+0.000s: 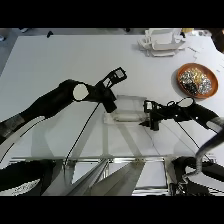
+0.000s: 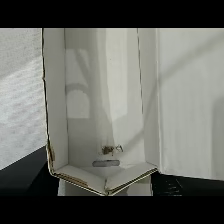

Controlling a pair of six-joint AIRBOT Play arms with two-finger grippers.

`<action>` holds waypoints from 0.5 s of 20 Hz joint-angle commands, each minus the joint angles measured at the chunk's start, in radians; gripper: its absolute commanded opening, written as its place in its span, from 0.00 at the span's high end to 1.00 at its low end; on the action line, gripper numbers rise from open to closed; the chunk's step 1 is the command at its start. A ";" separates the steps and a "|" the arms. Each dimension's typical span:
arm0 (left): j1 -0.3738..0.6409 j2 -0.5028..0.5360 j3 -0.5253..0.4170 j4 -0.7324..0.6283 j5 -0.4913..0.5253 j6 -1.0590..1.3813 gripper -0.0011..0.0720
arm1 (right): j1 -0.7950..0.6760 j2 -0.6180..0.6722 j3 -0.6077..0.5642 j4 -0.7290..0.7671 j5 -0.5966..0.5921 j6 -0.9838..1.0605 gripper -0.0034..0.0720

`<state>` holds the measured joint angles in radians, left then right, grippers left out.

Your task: Fold the box and place the chain.

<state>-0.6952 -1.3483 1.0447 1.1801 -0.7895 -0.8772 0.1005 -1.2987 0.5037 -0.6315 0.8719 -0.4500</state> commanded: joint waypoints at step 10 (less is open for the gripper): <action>-0.005 -0.113 -0.003 -0.008 -0.207 0.470 0.75 | 0.000 0.000 0.001 0.000 0.002 0.000 0.45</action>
<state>-0.6994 -1.4155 1.0424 1.2049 -1.0019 -0.5041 0.1005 -1.2987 0.5037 -0.6315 0.8726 -0.4500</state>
